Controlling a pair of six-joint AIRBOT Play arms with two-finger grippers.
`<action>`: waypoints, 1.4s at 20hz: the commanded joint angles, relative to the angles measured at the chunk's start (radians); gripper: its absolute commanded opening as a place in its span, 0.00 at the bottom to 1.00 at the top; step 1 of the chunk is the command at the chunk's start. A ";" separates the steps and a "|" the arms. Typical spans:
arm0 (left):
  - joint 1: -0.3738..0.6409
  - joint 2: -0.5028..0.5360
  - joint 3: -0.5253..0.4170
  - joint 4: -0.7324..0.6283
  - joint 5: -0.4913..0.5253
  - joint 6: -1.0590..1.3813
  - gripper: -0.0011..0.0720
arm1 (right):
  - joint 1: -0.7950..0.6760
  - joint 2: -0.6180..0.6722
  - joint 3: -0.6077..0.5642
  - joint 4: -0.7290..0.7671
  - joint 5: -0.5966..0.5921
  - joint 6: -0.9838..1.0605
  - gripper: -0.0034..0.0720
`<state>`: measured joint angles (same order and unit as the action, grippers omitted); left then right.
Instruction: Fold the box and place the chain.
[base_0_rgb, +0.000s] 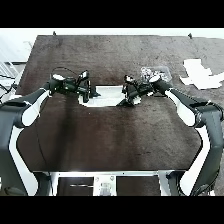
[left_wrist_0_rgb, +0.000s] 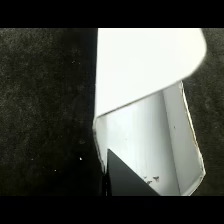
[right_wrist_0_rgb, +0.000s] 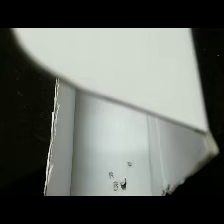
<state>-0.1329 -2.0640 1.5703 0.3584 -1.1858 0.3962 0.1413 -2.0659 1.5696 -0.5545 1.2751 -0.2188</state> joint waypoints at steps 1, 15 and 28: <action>0.001 0.000 0.000 0.000 0.000 0.000 0.04 | 0.001 -0.001 0.005 -0.001 0.001 -0.023 0.88; 0.001 0.000 0.000 0.000 0.000 0.000 0.04 | 0.009 -0.001 0.017 -0.039 -0.035 -0.028 0.83; 0.001 0.000 0.000 0.000 0.000 0.000 0.04 | 0.006 -0.002 0.017 -0.033 -0.036 -0.028 0.82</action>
<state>-0.1329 -2.0644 1.5703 0.3584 -1.1858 0.3962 0.1490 -2.0670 1.5856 -0.5896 1.2404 -0.2470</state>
